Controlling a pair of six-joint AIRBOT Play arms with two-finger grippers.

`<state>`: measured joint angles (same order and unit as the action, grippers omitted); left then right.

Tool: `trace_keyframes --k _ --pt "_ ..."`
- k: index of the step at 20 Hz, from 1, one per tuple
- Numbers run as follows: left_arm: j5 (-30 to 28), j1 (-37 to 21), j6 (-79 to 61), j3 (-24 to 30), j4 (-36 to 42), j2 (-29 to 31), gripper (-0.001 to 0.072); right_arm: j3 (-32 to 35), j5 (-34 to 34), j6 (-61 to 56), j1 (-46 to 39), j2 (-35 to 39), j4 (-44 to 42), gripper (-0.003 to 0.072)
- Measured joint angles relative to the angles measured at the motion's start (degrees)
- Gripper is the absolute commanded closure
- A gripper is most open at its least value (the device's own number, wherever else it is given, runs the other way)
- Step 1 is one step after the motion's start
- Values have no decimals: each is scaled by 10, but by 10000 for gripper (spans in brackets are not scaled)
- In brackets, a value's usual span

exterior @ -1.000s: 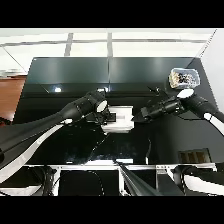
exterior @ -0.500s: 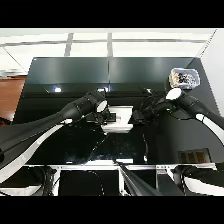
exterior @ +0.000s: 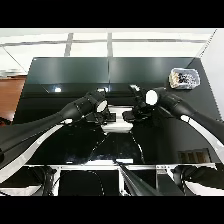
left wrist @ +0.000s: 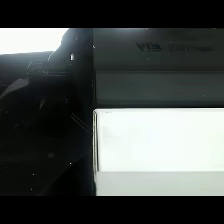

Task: Fold the box and place the chain.

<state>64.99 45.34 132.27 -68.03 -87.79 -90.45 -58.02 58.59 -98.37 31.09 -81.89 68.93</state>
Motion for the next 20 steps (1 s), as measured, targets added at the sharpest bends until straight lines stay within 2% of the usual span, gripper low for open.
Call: trace_keyframes --k 5,6,7,8,9,10,14,15,16,20 --pt "1 0 0 0 0 0 682 -30 22 -158 55 -24 93 386" --pt "1 0 0 0 0 0 682 -33 24 -179 63 -29 102 437" --pt "1 0 0 0 0 0 681 -34 26 -197 67 -33 110 568" --pt "2 0 0 0 0 0 682 -35 30 -210 71 -37 116 570" --pt "2 0 -1 0 0 0 682 -36 32 -221 74 -39 120 670" --pt "3 0 0 0 0 0 682 -37 33 -233 75 -40 123 673" --pt "4 0 1 0 1 0 682 -38 38 -245 79 -43 124 667" --pt "3 0 1 0 0 0 682 -38 39 -247 79 -43 123 531" --pt "-2 0 -1 0 -2 0 682 -37 39 -247 80 -45 120 434" --pt "-1 0 -1 0 0 0 682 -38 42 -251 80 -45 115 438"
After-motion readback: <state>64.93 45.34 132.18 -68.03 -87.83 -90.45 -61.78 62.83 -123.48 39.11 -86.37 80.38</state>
